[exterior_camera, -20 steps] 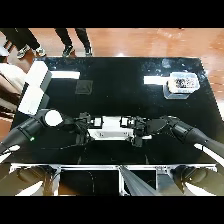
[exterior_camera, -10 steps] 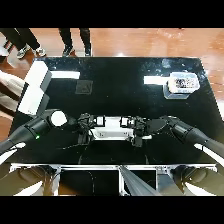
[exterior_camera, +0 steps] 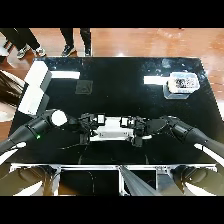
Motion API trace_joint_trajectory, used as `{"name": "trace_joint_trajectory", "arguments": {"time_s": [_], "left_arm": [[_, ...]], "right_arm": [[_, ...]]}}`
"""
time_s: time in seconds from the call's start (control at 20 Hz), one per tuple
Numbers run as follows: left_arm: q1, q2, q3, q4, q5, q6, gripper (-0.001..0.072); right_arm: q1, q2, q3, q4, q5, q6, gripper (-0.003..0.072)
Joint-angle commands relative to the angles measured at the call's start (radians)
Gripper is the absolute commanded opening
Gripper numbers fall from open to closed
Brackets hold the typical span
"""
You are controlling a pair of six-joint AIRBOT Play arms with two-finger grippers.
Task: Fold the box and place the chain.
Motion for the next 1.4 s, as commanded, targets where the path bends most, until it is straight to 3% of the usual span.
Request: {"name": "trace_joint_trajectory", "arguments": {"time_s": [0.0,0.25,0.4,0.6,0.7,1.0,1.2,1.35], "left_arm": [[-0.002,-0.001,0.000,-0.027,-0.009,0.001,0.0296],[-0.002,-0.001,0.003,-0.018,-0.032,-0.001,0.0295],[-0.002,0.000,0.024,0.062,-0.055,-0.076,0.0327],[-0.002,0.001,0.061,0.093,-0.055,-0.135,0.0545],[-0.002,0.001,0.085,0.095,-0.056,-0.135,0.0619],[-0.028,-0.001,0.127,0.161,-0.118,-0.251,0.0627],[-0.109,-0.003,0.098,0.181,-0.074,-0.312,0.0613],[-0.108,-0.005,0.075,0.196,-0.070,-0.319,0.0612]], "right_arm": [[0.001,-0.001,0.000,0.001,0.000,0.001,0.0355],[0.001,-0.001,0.000,0.001,0.000,0.001,0.0355],[0.001,-0.001,0.000,0.001,0.000,0.001,0.0355],[0.001,-0.001,0.000,0.001,0.000,0.001,0.0355],[0.001,-0.001,0.000,0.001,0.000,0.001,0.0355],[0.001,-0.001,0.000,0.001,0.000,0.001,0.0355],[0.001,-0.001,0.000,0.001,0.000,0.001,0.0355],[0.001,-0.001,0.000,0.001,0.000,0.001,0.0355]]}}
